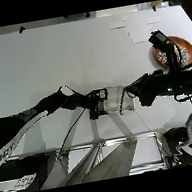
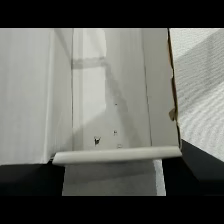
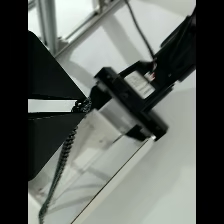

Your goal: Fold the box and place the chain.

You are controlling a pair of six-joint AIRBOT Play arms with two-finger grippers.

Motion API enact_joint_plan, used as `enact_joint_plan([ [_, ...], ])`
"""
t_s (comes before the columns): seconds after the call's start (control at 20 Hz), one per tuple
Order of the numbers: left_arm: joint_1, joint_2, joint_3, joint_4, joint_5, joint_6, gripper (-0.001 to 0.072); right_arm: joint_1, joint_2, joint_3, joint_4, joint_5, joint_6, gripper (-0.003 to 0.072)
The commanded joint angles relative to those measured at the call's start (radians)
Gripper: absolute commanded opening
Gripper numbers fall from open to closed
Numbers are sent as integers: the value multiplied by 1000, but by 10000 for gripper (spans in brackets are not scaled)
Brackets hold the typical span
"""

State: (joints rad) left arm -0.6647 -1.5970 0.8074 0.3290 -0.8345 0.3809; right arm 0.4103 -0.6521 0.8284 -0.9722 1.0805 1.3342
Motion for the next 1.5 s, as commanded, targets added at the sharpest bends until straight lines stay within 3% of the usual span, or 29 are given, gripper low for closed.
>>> enact_joint_plan([
  [0.0, 0, 1, 1, 0, 0, 0, 135, 2, 2, -7, 164, -95, -113, 17],
  [0.8, 0, 1, 1, 0, 0, 0, 135, 1, 41, -6, 129, -231, -139, 17],
  [1.2, 0, 1, 1, 0, 0, 0, 135, 1, 45, -6, 86, -201, -138, 17],
  [1.45, 0, 1, 1, 0, 0, 0, 135, 1, 24, -14, 81, -86, -138, 17],
])
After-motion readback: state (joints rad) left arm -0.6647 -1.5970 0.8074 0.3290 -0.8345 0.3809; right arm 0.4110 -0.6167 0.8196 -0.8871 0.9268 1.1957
